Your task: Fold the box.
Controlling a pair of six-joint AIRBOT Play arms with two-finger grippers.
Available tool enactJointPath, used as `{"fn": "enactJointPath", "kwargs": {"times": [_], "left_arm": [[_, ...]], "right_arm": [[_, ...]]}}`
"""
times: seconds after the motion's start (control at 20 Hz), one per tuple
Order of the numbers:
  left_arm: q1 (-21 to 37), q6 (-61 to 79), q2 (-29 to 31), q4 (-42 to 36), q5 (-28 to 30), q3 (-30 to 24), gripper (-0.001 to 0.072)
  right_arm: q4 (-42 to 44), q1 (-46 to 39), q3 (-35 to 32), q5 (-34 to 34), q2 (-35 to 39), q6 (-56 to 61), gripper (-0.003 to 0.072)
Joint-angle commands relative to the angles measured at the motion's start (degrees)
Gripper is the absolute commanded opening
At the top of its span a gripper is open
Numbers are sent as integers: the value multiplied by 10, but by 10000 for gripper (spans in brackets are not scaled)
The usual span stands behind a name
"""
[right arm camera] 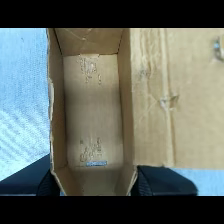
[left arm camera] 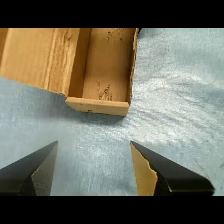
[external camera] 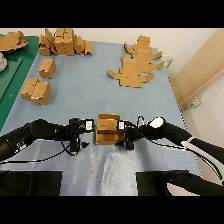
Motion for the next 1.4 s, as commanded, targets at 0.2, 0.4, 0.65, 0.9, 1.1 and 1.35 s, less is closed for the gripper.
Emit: {"fn": "enactJointPath", "kwargs": {"times": [0.2,0.4,0.65,0.9,1.1,1.35], "left_arm": [[-2,30,-6,-68,-11,0,695],[-2,32,-42,-69,-37,1,695],[-2,37,-80,-109,-28,2,695],[-2,37,-86,-122,-24,23,695],[-2,37,-93,-121,-24,27,696],[-2,35,-109,-121,-15,28,695]], "right_arm": [[0,0,0,-1,0,0,469],[0,0,0,-1,0,0,469],[0,0,0,-1,0,0,469],[0,0,0,-1,0,0,469],[0,0,0,-1,0,0,469],[0,0,0,-1,0,0,469]]}}
